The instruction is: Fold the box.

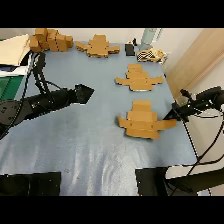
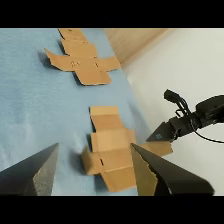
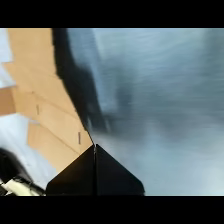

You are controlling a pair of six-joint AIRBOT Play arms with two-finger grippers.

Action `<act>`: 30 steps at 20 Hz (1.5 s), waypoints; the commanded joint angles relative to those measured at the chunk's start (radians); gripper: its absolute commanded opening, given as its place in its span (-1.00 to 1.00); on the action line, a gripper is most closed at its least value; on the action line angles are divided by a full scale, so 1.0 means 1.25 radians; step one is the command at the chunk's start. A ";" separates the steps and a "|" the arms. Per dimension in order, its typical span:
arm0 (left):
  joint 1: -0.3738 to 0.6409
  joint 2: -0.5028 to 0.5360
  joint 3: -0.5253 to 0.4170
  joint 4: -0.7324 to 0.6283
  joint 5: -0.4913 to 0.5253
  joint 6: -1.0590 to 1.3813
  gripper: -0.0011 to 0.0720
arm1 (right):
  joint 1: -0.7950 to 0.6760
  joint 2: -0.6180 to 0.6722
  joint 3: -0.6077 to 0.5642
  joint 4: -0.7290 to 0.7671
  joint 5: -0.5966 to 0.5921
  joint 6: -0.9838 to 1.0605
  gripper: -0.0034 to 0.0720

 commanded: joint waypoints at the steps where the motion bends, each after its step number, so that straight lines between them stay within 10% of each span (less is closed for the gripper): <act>1: 0.031 0.000 0.011 -0.001 -0.081 0.002 0.92 | 0.060 0.098 -0.128 0.103 0.034 0.016 -0.90; 5: 0.140 0.000 0.037 -0.001 -0.266 0.003 0.92 | 0.221 0.256 -0.283 0.103 0.189 0.029 -0.88; 7: 0.186 0.000 0.038 -0.001 -0.349 0.003 0.92 | 0.291 0.286 -0.312 0.092 0.240 0.089 0.22; 8: 0.198 0.000 0.038 -0.001 -0.383 0.003 0.92 | 0.315 0.286 -0.313 0.081 0.242 0.116 0.28; 17: 0.208 0.000 0.038 -0.002 -0.486 0.003 0.92 | 0.338 0.346 -0.294 -0.221 0.298 0.321 0.27; 30: 0.208 -0.001 0.038 -0.002 -0.511 0.003 0.92 | 0.338 0.378 -0.387 -0.227 0.306 0.355 0.27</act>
